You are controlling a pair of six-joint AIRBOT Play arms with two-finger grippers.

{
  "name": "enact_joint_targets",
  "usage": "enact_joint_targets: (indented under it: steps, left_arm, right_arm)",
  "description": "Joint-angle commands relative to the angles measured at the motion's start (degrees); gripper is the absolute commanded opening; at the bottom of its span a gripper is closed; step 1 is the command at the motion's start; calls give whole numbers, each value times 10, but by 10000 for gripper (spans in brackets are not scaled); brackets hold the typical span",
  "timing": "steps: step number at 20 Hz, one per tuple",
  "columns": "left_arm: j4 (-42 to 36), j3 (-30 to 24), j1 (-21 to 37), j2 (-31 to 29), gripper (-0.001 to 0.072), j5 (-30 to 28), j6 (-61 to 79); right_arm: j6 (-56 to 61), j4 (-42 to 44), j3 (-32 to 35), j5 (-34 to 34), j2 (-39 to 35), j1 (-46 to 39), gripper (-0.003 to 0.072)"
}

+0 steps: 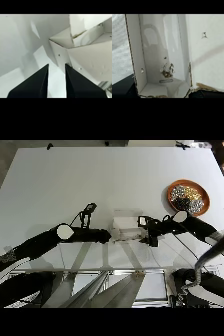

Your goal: Fold the box and place the chain.

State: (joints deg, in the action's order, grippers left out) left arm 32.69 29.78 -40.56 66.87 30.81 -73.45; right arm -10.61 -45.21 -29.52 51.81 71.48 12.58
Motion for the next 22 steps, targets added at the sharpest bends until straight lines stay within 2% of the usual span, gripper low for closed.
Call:
enact_joint_targets:
  steps: [1, 6, 7, 18, 19, 20, 21, 22]
  left_arm:
    - [-22, 2, -10, 0, 231, -9, 2]
    - [-35, 14, -17, 0, 237, -13, 2]
    - [-35, 19, -17, 0, 277, -13, 2]
    - [-22, 35, -21, 15, 279, 13, 2]
    - [-22, 35, -25, 18, 310, 13, 1]
    - [-22, 37, -29, 22, 383, 12, 1]
    - [-20, 41, -32, 26, 415, 11, 0]
    - [-16, 48, -35, 30, 415, 11, -1]
  right_arm:
    - [0, 0, 0, 0, 0, 0, 457]
    - [0, 0, 0, 0, 0, 0, 457]
    - [0, 0, 0, 0, 0, 0, 457]
    - [0, 0, 0, 0, 0, 0, 457]
    - [0, 0, 0, 0, -1, 0, 457]
    - [0, 0, 0, 0, 0, 0, 457]
    - [0, 0, 0, 0, 0, 0, 457]
    - [0, 0, 0, 0, 0, 0, 457]
